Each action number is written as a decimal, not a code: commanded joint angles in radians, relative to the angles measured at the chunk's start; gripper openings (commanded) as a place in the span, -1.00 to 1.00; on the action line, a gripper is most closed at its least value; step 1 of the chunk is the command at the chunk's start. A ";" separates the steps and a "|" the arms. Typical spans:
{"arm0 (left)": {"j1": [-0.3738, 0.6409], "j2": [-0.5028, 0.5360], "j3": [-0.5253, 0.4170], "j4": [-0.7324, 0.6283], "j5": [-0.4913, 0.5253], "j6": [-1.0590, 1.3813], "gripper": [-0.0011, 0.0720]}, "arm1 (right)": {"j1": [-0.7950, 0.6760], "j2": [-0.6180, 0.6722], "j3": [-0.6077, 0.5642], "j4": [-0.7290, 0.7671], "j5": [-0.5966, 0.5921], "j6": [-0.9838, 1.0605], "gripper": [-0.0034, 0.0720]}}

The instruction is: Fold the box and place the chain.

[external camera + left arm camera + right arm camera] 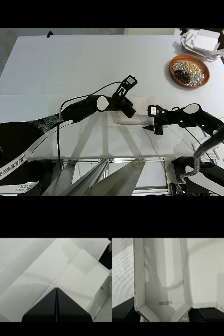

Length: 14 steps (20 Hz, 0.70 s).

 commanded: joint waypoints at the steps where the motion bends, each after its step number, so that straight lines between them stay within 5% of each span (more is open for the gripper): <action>1: 0.000 -0.002 0.000 -0.001 -0.032 -0.011 -0.96 | 0.000 0.001 0.001 0.004 -0.007 0.002 -0.05; 8: 0.004 0.016 0.000 0.068 -0.035 -0.008 -0.96 | 0.000 0.001 0.001 0.004 -0.007 0.002 -0.05; 14: 0.082 0.176 0.000 0.261 -0.115 -0.008 -0.96 | 0.000 0.001 0.001 0.004 -0.007 0.002 -0.05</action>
